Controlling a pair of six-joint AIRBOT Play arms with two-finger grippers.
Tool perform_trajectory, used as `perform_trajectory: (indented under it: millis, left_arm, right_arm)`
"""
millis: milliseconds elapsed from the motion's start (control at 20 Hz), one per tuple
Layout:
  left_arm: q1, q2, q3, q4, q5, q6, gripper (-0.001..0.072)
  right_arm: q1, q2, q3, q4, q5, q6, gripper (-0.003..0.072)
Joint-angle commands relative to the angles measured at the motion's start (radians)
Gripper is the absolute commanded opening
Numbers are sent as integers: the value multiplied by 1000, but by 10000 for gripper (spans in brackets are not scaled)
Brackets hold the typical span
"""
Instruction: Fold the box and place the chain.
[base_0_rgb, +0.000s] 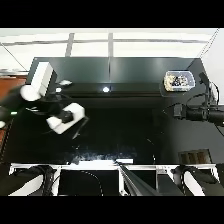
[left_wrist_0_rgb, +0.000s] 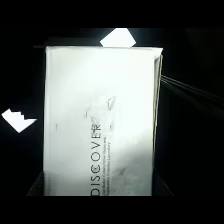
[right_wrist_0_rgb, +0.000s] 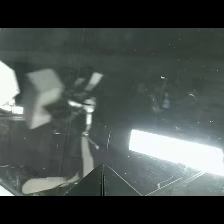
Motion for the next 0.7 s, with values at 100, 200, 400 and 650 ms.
perform_trajectory:
  millis: [100,200,400,650]
  left_arm:
    - [495,82,-78,24,-55,-39,293]
    - [614,82,-77,61,-52,-29,293]
    - [784,81,-74,80,13,5,293]
    - [809,61,-75,-164,112,418,293]
  right_arm:
    - [0,0,1,-13,-33,-9,5]
    - [0,1,0,-13,-29,-8,5]
    - [0,0,-5,-13,-28,-8,6]
    - [0,0,-7,-12,-40,-8,6]
